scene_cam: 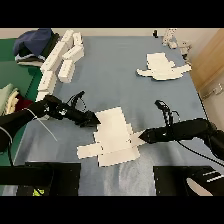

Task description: Fold the box.

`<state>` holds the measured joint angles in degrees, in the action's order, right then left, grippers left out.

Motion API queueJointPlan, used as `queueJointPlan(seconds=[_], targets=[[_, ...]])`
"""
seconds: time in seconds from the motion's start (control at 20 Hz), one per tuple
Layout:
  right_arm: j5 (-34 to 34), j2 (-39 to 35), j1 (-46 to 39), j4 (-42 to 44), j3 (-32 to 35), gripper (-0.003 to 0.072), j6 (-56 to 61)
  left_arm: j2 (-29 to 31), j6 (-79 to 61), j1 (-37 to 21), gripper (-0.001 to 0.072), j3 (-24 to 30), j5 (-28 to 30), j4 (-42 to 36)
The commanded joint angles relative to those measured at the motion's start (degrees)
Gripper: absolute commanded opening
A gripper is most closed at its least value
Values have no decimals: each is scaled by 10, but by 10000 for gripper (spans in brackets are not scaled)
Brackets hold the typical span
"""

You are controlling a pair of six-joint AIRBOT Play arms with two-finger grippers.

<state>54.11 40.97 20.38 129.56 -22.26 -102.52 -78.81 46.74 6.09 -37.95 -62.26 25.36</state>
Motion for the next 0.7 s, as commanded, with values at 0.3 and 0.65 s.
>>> queueJointPlan(seconds=[0.3,0.65], targets=[[-3,-1,1,1,0,2,1,-83,-135,7,300,-50,-112,-64],[-3,-1,1,1,0,2,1,-88,-155,32,281,-53,-122,-45]])
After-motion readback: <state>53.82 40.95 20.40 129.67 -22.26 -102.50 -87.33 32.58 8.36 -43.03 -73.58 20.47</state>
